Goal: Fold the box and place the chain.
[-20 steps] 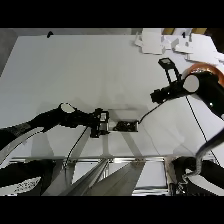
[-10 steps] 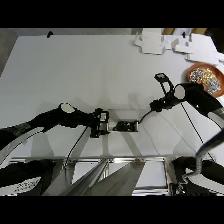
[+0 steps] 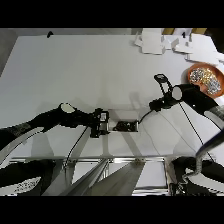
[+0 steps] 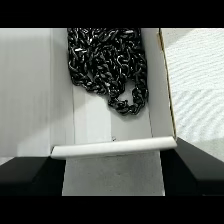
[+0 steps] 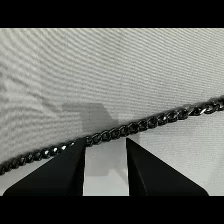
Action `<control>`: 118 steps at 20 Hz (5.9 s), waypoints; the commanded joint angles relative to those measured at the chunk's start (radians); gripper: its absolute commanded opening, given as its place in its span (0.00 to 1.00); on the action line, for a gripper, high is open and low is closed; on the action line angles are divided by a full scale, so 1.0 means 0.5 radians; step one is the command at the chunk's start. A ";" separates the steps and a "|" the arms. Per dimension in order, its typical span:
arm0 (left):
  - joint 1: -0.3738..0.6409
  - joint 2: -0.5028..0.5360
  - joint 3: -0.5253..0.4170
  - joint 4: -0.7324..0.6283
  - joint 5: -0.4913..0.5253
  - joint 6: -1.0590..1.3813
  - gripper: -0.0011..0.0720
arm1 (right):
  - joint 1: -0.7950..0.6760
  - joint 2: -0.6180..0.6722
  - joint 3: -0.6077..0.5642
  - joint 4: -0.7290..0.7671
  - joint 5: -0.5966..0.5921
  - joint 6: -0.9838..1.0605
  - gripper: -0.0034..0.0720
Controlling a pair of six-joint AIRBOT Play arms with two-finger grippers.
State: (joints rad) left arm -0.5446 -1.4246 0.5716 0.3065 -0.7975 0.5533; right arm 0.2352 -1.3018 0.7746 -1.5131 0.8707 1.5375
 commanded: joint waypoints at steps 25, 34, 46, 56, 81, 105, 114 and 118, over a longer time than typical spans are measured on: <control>0.002 0.002 0.000 0.001 -0.006 0.000 0.30 | 0.005 1.321 -0.002 0.864 0.494 -0.358 0.06; 0.002 0.002 0.000 0.001 -0.007 0.000 0.30 | 0.156 1.350 -0.002 1.441 0.477 -0.581 0.06; 0.002 0.002 0.000 0.001 -0.006 0.000 0.30 | 0.861 0.734 -0.002 0.951 0.107 -0.396 0.07; 0.002 0.002 0.000 0.001 -0.011 0.000 0.30 | 0.861 0.539 0.254 0.787 0.266 -0.398 0.34; 0.002 0.002 0.000 0.001 -0.014 0.000 0.30 | 0.198 -0.072 0.212 0.109 0.359 -0.135 0.31; 0.002 0.002 0.000 0.001 -0.014 0.000 0.30 | 0.208 -0.237 0.202 0.117 0.271 -0.158 0.10; 0.002 0.002 0.000 0.001 -0.014 0.000 0.30 | 0.232 0.168 0.202 0.210 0.637 -0.172 0.06; 0.002 0.002 0.000 0.001 -0.014 0.000 0.30 | 0.413 0.591 0.202 0.397 0.798 -0.268 0.06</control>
State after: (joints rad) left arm -0.5446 -1.4246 0.5716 0.3065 -0.8051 0.5533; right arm 0.3931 -1.1358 0.8745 -1.3861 1.2022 1.4303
